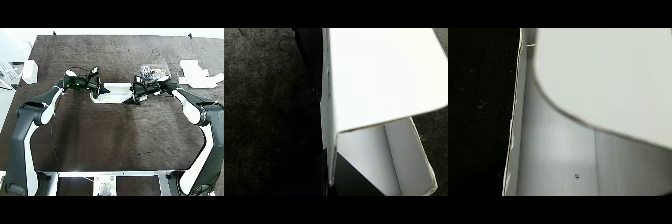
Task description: Fold the box and place the chain.
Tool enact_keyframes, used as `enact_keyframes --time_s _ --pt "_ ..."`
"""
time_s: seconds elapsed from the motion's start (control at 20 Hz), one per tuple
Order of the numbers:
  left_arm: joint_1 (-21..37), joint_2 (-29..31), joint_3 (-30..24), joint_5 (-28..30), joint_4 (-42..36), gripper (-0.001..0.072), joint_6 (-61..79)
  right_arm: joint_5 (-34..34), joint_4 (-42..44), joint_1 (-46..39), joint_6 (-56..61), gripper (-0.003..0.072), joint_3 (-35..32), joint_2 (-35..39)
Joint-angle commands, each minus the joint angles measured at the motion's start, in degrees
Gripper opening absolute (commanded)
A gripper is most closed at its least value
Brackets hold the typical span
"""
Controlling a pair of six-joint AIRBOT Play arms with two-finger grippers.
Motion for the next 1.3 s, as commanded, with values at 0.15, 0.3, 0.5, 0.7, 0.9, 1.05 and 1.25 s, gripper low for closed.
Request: enact_keyframes --time_s 0.15,0.3,0.5,0.7,0.9,1.05,1.25 --pt "-0.02 -0.02 -0.02 0.04 0.0 0.0023 0.0 0.02 -0.33 -0.02 0.02 0.0557 0.04 -0.02" --pt "-0.02 -0.02 -0.02 0.04 0.0 0.0023 0.0 0.02 -0.26 -0.02 0.2 0.0557 0.04 -0.02" --pt "-0.02 -0.02 -0.02 0.04 0.0 0.0023 0.0 0.04 -0.26 -0.28 1.01 0.0558 -0.09 -0.02" --pt "-0.02 -0.02 0.0 0.04 0.0 0.0023 0.0 0.07 -0.26 -0.87 3.43 0.056 -0.07 -0.02" --pt "-0.02 -0.02 -0.02 0.04 0.0 0.0023 0.0 0.26 -0.28 -0.94 3.45 0.056 -0.07 -0.13" --pt "-0.02 -0.02 -0.02 0.04 0.0 0.0023 0.0 0.15 -0.31 -0.9 3.43 0.0611 -0.04 -0.79" --pt "-0.02 -0.02 -0.02 0.04 0.0 0.0023 0.0 0.2 -0.28 -0.9 3.17 0.0611 -0.02 -1.05"
